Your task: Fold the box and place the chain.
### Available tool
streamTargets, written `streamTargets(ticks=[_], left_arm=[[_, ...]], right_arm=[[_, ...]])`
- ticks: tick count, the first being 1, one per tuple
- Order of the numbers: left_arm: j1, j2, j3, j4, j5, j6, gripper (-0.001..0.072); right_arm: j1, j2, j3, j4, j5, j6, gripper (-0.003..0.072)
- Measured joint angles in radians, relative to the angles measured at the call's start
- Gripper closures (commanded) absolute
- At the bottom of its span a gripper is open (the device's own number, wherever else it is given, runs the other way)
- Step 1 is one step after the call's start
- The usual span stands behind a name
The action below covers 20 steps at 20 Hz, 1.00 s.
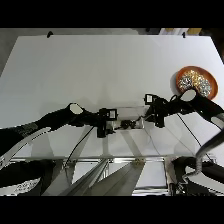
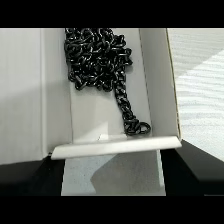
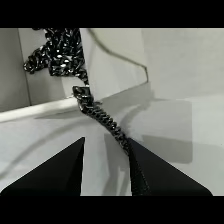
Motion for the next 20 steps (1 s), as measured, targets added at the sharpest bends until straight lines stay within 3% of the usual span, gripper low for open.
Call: streamTargets(ticks=[2, 4, 6, 7, 8, 14, 17, 20], left_arm=[[0.0, 0.0, 0.0, 0.0, 0.0, 0.0, 0.0499], [0.0, 0.0, 0.0, 0.0, 0.0, 0.0, 0.0499], [0.0, 0.0, 0.0, 0.0, 0.0, 0.0, 0.0499], [0.0, 0.0, 0.0, 0.0, 0.0, 0.0, 0.0499], [0.0, 0.0, 0.0, 0.0, 0.0, 0.0, 0.0499], [0.0, 0.0, 0.0, 0.0, 0.0, 0.0, 0.0499], [0.0, 0.0, 0.0, 0.0, 0.0, 0.0, 0.0499], [0.0, 0.0, 0.0, 0.0, 0.0, 0.0, 0.0499]], right_arm=[[0.003, -0.01, 0.0, 0.031, -0.017, -0.024, 0.0432], [0.005, -0.015, 0.0, 0.065, -0.022, -0.05, 0.0528], [0.006, -0.02, 0.0, 0.082, -0.006, -0.07, 0.0562], [0.006, -0.023, 0.0, 0.083, 0.003, -0.079, 0.0648], [0.006, -0.024, 0.0, 0.085, 0.017, -0.085, 0.067], [0.006, 0.009, 0.0, 0.027, 0.108, -0.061, 0.067], [0.006, 0.088, 0.0, -0.062, 0.137, 0.042, 0.067], [0.006, 0.206, -0.001, -0.048, 0.18, 0.102, 0.0671]])
